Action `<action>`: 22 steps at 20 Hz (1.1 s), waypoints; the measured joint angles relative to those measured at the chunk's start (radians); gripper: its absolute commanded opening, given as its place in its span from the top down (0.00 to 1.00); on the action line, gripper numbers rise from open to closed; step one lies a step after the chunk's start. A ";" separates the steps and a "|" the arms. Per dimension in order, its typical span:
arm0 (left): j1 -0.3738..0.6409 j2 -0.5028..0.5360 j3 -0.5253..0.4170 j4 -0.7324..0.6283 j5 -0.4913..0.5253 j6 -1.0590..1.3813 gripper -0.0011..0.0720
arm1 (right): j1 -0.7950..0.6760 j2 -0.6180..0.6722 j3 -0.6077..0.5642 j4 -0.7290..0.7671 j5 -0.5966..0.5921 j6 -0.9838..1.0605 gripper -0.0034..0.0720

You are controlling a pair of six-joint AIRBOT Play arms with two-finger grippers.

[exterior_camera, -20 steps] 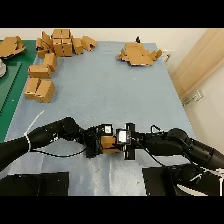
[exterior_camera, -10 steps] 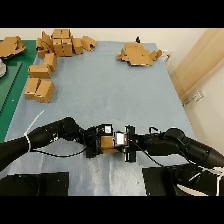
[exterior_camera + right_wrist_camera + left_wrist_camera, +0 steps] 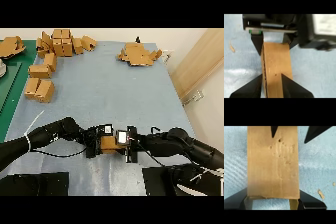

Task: Fold the box.

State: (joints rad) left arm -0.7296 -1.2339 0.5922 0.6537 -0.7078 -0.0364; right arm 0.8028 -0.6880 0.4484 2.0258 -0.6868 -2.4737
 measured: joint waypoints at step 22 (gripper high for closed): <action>0.000 0.000 0.000 0.000 0.000 -0.001 0.46 | 0.156 0.082 -0.293 0.394 0.550 1.351 0.96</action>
